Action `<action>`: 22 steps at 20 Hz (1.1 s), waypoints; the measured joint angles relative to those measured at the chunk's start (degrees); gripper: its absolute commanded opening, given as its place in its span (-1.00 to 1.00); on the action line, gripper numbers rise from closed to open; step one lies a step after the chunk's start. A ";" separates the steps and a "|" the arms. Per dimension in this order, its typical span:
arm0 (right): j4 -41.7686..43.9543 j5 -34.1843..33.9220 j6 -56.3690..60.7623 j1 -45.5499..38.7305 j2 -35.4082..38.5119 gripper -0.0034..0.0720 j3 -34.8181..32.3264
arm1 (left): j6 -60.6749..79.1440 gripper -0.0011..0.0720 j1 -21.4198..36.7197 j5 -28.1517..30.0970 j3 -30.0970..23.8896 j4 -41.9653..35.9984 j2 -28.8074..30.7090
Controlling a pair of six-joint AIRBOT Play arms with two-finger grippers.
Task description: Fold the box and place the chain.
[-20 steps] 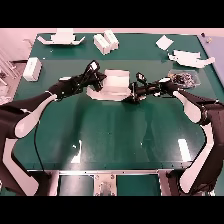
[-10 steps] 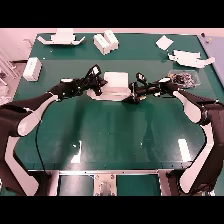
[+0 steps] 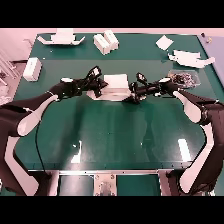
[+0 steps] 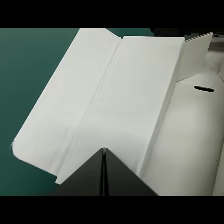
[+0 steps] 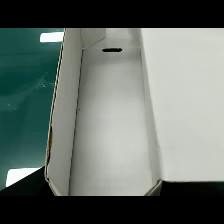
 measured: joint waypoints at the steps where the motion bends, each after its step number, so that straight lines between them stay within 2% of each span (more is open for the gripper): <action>1: 0.00 0.00 0.00 0.00 0.00 0.57 0.00 | -0.04 -0.91 -0.02 0.00 0.20 0.50 0.39; 5: 0.20 -0.31 0.07 0.11 0.00 0.57 0.00 | -0.22 -0.91 0.59 -0.79 0.68 0.72 4.59; 6: 0.20 -0.28 0.04 0.11 0.00 0.57 0.00 | -0.26 -0.70 1.01 -0.74 0.70 0.74 5.90; 7: 0.17 -0.26 0.04 0.11 0.00 0.57 0.00 | -0.50 0.02 1.51 -0.76 0.72 1.01 7.37; 8: 0.15 -0.24 0.04 0.11 0.00 0.57 0.00 | -1.09 0.46 2.03 -0.85 0.79 1.38 8.87; 9: 0.13 -0.20 0.04 0.11 0.00 0.57 0.00 | -2.43 0.52 2.75 -1.14 0.83 1.97 10.38; 11: 0.09 -0.09 0.04 0.11 0.00 0.57 0.00 | -6.71 0.52 4.55 -1.40 0.83 5.92 12.50; 14: 0.09 -0.09 0.04 0.09 -0.02 0.57 0.00 | -14.19 0.52 6.25 -5.66 0.72 15.26 13.81; 18: 0.09 -0.07 0.04 0.11 0.00 0.57 0.00 | -18.43 0.52 7.26 -10.01 0.61 25.53 12.35; 22: 0.07 -0.07 0.04 0.11 0.00 0.57 0.00 | -17.66 0.52 7.41 -11.52 0.61 29.99 9.60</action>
